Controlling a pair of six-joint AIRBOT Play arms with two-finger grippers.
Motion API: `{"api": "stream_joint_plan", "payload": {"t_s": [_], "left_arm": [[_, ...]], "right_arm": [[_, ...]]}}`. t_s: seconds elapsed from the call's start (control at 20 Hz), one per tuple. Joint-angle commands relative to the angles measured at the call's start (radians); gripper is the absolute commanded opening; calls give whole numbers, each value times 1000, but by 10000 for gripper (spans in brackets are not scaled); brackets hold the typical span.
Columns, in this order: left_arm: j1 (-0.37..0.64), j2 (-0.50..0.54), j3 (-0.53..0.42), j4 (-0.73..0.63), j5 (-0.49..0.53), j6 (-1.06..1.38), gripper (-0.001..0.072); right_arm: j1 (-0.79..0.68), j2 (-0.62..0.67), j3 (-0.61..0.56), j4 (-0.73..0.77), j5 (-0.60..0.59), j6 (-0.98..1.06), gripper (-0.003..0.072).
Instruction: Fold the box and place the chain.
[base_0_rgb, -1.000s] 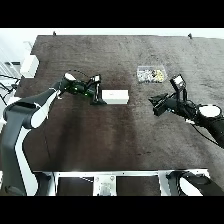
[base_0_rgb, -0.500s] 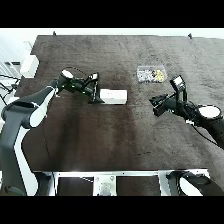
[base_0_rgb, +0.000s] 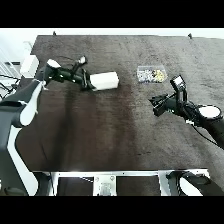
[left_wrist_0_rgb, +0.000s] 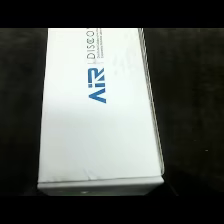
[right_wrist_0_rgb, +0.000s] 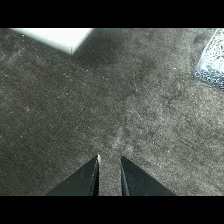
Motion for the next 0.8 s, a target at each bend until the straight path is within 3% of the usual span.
{"api": "stream_joint_plan", "payload": {"t_s": [0.0,0.35,0.75], "left_arm": [[77,74,15,4,153,-117,18],[236,151,11,31,423,-418,18],[289,146,-2,375,711,-795,19]], "right_arm": [[0,1,0,0,0,2,160],[0,1,0,0,-10,3,160],[0,1,0,1,-20,3,160]]}}
